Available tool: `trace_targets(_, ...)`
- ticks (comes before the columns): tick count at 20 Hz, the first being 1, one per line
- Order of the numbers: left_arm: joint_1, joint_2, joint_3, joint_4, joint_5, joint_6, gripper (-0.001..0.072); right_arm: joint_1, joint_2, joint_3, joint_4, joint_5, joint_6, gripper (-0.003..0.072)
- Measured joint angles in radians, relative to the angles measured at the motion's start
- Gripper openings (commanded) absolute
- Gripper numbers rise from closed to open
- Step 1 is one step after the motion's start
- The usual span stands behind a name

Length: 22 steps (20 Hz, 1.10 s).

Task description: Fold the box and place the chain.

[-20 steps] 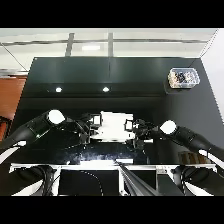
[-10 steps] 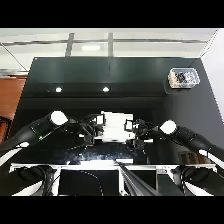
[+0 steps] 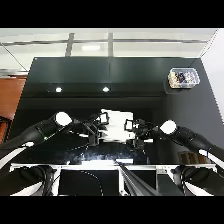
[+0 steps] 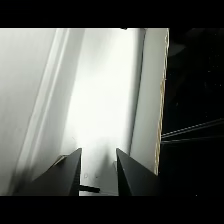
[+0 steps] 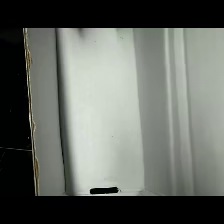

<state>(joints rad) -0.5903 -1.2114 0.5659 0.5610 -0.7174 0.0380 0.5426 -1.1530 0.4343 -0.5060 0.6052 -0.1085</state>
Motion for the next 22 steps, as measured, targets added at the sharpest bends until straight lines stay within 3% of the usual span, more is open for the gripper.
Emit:
trace_targets(4, -0.001, -0.003, 0.0, 0.0, 0.002, 0.0, 0.0293, 0.0, 0.0, 0.0, 0.0, 0.0, 0.0, 0.0411)
trace_targets(6, -0.001, -0.003, 0.0, 0.001, 0.002, -0.001, 0.0204, 0.0, 0.0, 0.0, 0.0, 0.0, 0.0, 0.0411)
trace_targets(8, -0.001, -0.003, 0.0, 0.003, 0.003, 0.0, 0.0549, 0.0, 0.0, 0.0, 0.0, 0.0, 0.0, 0.0411)
trace_targets(9, -0.001, -0.003, 0.0, 0.003, 0.005, 0.0, 0.0469, 0.0, 0.0, 0.0, -0.001, 0.003, -0.003, 0.0411)
trace_targets(11, 0.0, -0.003, 0.0, 0.004, 0.009, -0.005, 0.0025, 0.0, 0.0, 0.0, 0.001, 0.002, 0.002, 0.0411)
trace_targets(17, 0.039, 0.061, 0.015, 0.121, 0.006, -0.201, 0.0029, 0.0, 0.0, 0.0, 0.001, -0.002, 0.002, 0.0411)
trace_targets(22, 0.247, 0.22, 0.019, 0.233, -0.122, -0.522, 0.0029, -0.001, 0.0, 0.0, 0.0, 0.002, 0.001, 0.0411)
